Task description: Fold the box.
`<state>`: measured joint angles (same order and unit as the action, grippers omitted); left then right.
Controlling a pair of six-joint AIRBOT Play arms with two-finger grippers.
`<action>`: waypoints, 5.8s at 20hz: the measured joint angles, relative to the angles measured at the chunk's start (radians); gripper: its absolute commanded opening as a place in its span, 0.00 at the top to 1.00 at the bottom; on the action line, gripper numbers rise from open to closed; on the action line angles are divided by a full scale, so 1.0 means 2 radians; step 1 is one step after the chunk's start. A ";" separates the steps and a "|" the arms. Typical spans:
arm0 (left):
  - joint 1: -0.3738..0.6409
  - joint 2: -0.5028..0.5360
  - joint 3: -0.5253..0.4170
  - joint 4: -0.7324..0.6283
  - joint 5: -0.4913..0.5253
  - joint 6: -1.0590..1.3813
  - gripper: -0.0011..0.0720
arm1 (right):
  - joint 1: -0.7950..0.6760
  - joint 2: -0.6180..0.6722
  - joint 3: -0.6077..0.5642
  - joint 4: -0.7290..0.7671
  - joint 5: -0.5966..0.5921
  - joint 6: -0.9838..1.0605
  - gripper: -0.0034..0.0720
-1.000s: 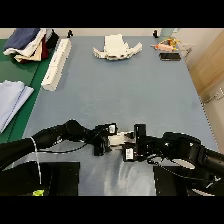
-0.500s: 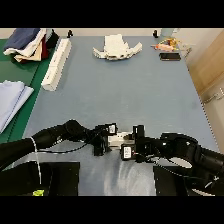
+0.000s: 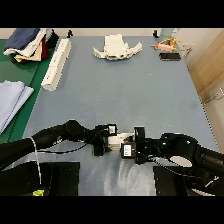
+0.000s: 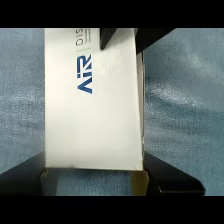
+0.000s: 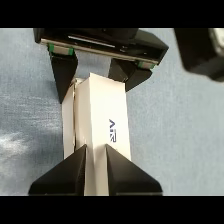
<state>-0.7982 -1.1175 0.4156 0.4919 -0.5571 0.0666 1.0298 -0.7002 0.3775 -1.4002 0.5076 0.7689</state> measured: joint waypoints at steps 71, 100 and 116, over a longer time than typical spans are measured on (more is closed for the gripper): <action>0.000 0.000 0.000 -0.002 0.000 -0.002 0.34 | 0.058 -0.013 -0.103 0.226 -0.269 0.159 0.95; 0.000 0.000 0.000 -0.002 0.000 -0.002 0.34 | -0.070 0.033 -0.033 0.107 -0.103 0.194 0.95; 0.002 0.011 0.005 0.003 -0.001 -0.056 0.34 | -0.270 -0.127 0.175 -0.143 0.338 0.541 0.95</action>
<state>-0.7937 -1.0954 0.4252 0.4980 -0.5598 -0.0444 0.4904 -0.9546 0.7265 -1.6867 1.1835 1.8507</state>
